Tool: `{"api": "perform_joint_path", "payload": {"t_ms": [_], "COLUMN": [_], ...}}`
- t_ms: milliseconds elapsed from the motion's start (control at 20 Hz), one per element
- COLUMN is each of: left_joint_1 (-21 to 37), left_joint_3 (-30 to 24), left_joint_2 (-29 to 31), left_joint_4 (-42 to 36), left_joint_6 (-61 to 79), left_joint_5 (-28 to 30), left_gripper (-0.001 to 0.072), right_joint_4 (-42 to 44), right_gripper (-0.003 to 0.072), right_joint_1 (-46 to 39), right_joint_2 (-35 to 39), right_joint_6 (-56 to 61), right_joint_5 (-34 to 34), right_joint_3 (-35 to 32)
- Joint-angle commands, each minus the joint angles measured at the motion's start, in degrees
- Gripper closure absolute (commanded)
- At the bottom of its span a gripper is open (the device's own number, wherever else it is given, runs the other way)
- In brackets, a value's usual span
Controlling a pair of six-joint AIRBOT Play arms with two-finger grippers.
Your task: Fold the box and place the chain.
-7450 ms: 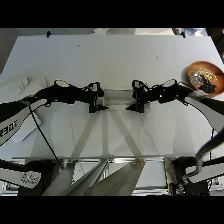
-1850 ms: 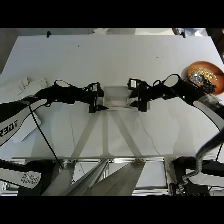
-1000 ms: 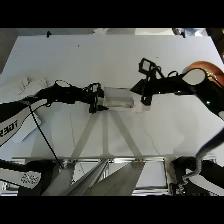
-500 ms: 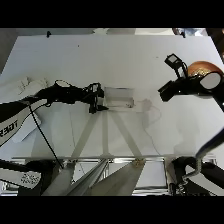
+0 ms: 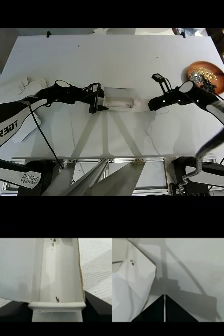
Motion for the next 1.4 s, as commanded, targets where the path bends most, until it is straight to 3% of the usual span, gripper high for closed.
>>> {"api": "perform_joint_path", "payload": {"t_ms": [0,150,300,350,400,1200,1250,1350], "left_joint_1": [0.0,0.0,0.0,0.0,0.0,0.0,0.0,0.0], "left_joint_3": [0.02,0.02,0.02,0.02,0.02,0.02,0.02,0.02], "left_joint_2": [0.04,0.04,0.07,0.04,0.04,0.04,0.04,0.04], "left_joint_4": [0.0,0.0,0.0,0.0,0.0,0.02,0.0,0.0], "left_joint_6": [0.0,0.0,0.0,0.0,0.0,0.0,0.0,0.0], "left_joint_5": [0.0,0.0,0.0,0.0,0.0,0.0,0.0,0.0], "left_gripper": [0.0361,0.0361,0.0361,0.0361,0.0361,0.0361,0.0361,0.0361], "right_joint_4": [9.16,16.61,17.88,17.84,18.23,19.28,19.54,20.79], "right_gripper": [0.0672,0.067,0.0643,0.0555,0.0517,0.0515,0.0499,0.0397], "right_joint_1": [1.84,1.84,1.84,1.77,1.79,-0.24,-0.2,0.46], "right_joint_2": [-2.08,-2.03,-1.64,-1.4,-1.22,2.36,2.34,2.25], "right_joint_6": [-3.67,-6.27,-6.27,-6.21,-6.14,-7.8,-7.82,-8.5], "right_joint_5": [1.25,4.46,5.53,5.53,5.75,8.94,8.94,8.9], "right_joint_3": [-0.09,-0.07,-0.07,-0.07,-0.07,-0.04,-0.04,-0.04]}}
